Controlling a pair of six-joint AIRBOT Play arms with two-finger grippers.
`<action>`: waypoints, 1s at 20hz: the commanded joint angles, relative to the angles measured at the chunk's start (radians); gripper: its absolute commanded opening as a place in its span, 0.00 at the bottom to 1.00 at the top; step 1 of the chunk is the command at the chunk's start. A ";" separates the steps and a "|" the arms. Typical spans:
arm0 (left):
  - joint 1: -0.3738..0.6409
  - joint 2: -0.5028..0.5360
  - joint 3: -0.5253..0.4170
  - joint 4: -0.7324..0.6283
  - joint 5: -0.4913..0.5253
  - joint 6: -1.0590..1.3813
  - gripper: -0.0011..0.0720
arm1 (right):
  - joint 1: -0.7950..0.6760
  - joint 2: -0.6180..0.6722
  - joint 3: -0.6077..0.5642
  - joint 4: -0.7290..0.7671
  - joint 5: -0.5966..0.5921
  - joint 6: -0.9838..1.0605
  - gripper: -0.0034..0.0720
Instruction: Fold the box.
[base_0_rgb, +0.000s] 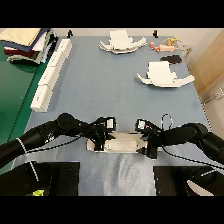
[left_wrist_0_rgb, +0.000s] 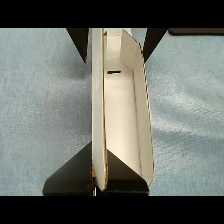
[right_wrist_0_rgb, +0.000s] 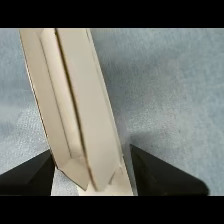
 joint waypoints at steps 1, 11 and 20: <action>0.000 0.000 0.001 0.000 0.000 0.000 0.03 | -0.006 0.005 0.003 0.001 -0.046 -0.124 1.00; 0.000 0.000 0.001 0.000 0.000 0.000 0.03 | -0.006 -0.118 -0.011 0.066 -0.034 -0.322 1.00; 0.000 0.000 0.001 0.000 0.000 0.000 0.03 | -0.006 -0.142 -0.011 0.061 0.010 -0.306 1.00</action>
